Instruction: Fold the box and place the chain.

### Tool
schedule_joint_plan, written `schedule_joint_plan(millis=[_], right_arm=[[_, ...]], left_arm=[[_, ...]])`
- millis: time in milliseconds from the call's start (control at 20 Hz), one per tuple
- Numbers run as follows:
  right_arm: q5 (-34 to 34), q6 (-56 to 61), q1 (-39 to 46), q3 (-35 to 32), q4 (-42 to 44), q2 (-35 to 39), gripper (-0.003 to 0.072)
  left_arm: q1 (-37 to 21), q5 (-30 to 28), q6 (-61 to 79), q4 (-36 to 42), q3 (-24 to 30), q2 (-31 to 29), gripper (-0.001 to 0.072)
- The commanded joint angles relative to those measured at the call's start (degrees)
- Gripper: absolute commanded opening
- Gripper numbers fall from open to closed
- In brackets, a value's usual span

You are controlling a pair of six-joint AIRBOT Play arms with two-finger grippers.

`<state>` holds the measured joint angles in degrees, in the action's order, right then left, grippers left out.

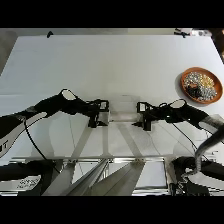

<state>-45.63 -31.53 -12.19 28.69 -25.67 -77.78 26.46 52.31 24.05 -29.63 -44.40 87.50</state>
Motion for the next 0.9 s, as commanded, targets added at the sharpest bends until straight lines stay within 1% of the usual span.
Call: schedule_joint_plan(millis=[0, 150, 200, 650, 750, 800, 850], right_arm=[[0.0, 0.0, -0.02, 0.0, 0.0, 0.04, 0.0343], [0.0, 0.0, -0.02, -0.02, 0.02, 0.04, 0.0343], [0.0, 0.0, -0.02, -0.02, 0.02, 0.04, 0.0343], [-0.02, 0.0, -0.02, -0.02, 0.02, 0.04, 0.0343], [0.0, 0.0, -0.02, -0.02, 0.02, 0.04, 0.0343], [0.0, 0.0, 0.0, -0.02, 0.02, 0.04, 0.0343], [0.0, 0.0, -0.02, -0.02, 0.02, 0.04, 0.0343]], left_arm=[[0.33, 0.2, -1.64, 2.34, -0.07, 0.28, 0.0709], [0.35, 0.15, -1.6, 7.15, -0.07, 0.31, 0.0709], [0.37, 0.15, -1.62, 7.61, -0.07, 0.33, 0.0708], [1.49, -0.46, -3.13, 8.07, -0.09, 3.02, 0.0689], [1.49, -0.55, -3.13, 8.15, -0.09, 3.02, 0.0565], [1.49, -0.52, -3.13, 8.13, -0.09, 3.02, 0.0517], [1.49, -0.48, -3.1, 8.13, -0.09, 3.02, 0.043]])
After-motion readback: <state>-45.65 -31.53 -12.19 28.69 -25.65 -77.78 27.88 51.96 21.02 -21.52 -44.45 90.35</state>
